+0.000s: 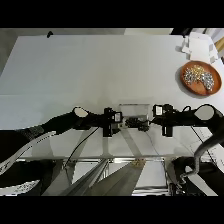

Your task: Fold the box and place the chain.

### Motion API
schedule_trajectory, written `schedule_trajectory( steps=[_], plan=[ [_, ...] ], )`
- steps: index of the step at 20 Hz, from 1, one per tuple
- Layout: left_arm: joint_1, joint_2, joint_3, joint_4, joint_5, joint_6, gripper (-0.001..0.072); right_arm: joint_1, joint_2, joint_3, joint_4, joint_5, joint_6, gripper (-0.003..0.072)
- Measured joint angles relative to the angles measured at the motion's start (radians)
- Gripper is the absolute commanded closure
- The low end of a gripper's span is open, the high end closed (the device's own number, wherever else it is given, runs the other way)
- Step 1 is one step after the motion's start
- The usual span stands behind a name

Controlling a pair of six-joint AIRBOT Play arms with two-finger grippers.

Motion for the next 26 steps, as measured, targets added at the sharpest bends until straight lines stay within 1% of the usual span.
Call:
schedule_trajectory(
  steps=[3, 8, 12, 18, 23, 26],
  plan=[
    [0.000, 0.000, 0.000, 0.000, 0.000, 0.000, 0.0389, 0.000, 0.045, 0.035, 0.022, 0.054, 0.098, 0.0669],
    [0.000, 0.000, 0.000, 0.000, 0.000, 0.000, 0.0389, 0.000, 0.069, 0.163, 0.109, 0.175, 0.272, 0.0669],
    [0.000, 0.000, 0.000, 0.000, 0.000, 0.000, 0.0389, 0.000, 0.073, 0.237, 0.209, 0.217, 0.350, 0.0669],
    [0.000, 0.000, 0.000, 0.000, 0.000, 0.000, 0.0389, 0.000, 0.074, 0.266, 0.386, 0.246, 0.389, 0.0669],
    [0.000, 0.000, 0.000, 0.000, 0.000, 0.000, 0.0389, 0.000, 0.074, 0.269, 0.443, 0.255, 0.426, 0.0669],
    [0.000, 0.000, 0.000, 0.000, 0.000, 0.000, 0.0389, 0.000, 0.074, 0.271, 0.467, 0.238, 0.440, 0.0669]
  ],
)
